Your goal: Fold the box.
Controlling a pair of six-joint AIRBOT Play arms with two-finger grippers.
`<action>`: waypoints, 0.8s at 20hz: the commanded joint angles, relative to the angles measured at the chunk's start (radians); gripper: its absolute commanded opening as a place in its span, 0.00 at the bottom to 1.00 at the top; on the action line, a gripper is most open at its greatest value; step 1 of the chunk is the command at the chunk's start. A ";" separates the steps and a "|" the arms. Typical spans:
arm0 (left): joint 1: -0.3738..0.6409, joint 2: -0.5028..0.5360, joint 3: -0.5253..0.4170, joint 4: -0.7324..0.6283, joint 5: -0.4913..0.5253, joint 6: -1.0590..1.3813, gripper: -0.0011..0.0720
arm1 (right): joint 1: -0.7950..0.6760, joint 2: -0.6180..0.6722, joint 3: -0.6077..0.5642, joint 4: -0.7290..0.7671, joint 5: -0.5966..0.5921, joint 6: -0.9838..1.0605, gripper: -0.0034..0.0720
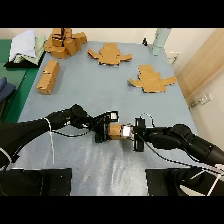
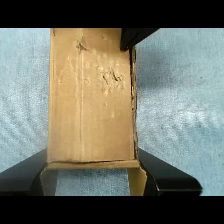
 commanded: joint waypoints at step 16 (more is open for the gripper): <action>0.000 0.000 0.000 -0.001 0.001 0.000 0.65 | -0.206 -0.198 0.295 -0.224 -0.393 1.139 0.05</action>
